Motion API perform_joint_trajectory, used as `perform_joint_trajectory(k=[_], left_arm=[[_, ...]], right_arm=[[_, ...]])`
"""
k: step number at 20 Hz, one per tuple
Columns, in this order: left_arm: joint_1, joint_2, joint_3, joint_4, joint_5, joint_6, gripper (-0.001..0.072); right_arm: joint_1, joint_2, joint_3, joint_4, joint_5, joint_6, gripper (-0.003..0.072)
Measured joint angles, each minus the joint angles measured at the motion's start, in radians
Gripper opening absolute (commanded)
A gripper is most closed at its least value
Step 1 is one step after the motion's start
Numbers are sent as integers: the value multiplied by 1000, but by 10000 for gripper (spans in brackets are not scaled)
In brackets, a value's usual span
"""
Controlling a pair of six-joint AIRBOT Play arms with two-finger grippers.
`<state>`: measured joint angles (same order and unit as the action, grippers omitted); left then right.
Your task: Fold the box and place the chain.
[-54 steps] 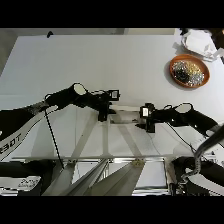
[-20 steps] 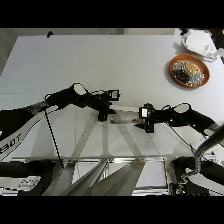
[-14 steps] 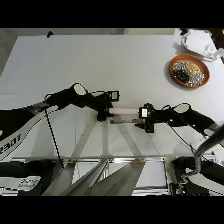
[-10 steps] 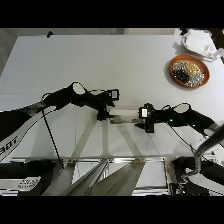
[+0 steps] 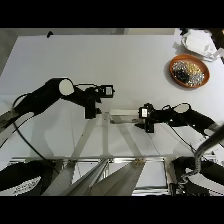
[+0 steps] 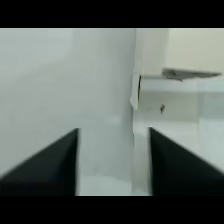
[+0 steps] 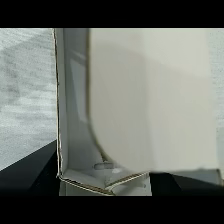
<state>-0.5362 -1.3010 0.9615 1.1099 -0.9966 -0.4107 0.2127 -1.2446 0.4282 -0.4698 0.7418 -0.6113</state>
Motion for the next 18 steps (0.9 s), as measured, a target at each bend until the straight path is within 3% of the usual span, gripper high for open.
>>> perform_joint_trajectory(k=[5, 10, 13, 18], left_arm=[[-23, 76, 0, -137, -132, -69, 8], [-106, 32, 0, -293, -112, -56, 8], [-141, -16, 0, -359, -19, -53, 4], [-156, -81, 0, -414, 336, -143, 4]], right_arm=[[0, 0, 0, 0, 0, 0, 437], [0, 0, 0, 0, 1, 0, 437], [0, 0, 0, 0, 1, 0, 437], [0, 0, 0, 0, 1, 0, 437]])
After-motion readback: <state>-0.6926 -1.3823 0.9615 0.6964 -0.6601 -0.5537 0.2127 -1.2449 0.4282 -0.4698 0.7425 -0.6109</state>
